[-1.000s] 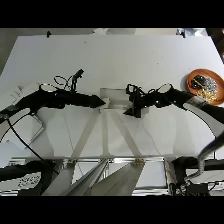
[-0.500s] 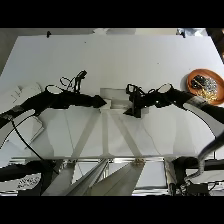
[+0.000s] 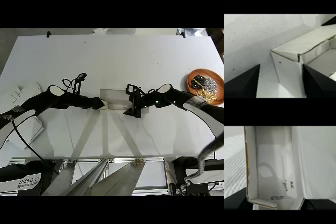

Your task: Fold the box and place the chain.

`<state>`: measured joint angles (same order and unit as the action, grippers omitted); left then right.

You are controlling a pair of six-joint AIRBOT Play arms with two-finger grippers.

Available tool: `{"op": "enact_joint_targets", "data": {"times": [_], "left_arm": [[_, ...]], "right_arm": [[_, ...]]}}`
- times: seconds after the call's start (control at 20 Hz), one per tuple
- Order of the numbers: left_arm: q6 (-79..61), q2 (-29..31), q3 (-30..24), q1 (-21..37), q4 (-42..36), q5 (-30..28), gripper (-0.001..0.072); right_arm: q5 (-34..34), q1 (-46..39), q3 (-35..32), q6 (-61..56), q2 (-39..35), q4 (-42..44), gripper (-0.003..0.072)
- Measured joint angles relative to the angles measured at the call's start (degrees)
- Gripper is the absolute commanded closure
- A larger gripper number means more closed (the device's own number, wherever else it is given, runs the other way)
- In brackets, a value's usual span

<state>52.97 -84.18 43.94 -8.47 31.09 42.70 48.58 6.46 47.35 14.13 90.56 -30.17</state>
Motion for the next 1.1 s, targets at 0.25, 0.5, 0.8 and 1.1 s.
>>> {"op": "enact_joint_targets", "data": {"times": [0.25, 0.5, 0.8, 1.1], "left_arm": [[8.17, -0.02, 3.43, -3.06, 8.63, -0.68, 0.0154], [27.02, -0.02, 9.57, -7.32, 29.29, 1.92, 0.0297], [39.74, -2.64, 16.35, -12.33, 42.49, 7.78, 0.0322], [51.12, -8.96, 24.52, -17.42, 49.33, 17.11, 0.0666]], "right_arm": [[0.02, 0.00, 0.00, -0.09, 0.00, 0.00, 0.0288], [0.00, 0.04, 0.00, -0.20, 0.02, 0.15, 0.0288], [0.02, 0.04, 0.00, -0.15, 0.02, 0.02, 0.0288], [0.07, 0.02, 0.00, -0.15, 0.02, 0.00, 0.0288]]}}
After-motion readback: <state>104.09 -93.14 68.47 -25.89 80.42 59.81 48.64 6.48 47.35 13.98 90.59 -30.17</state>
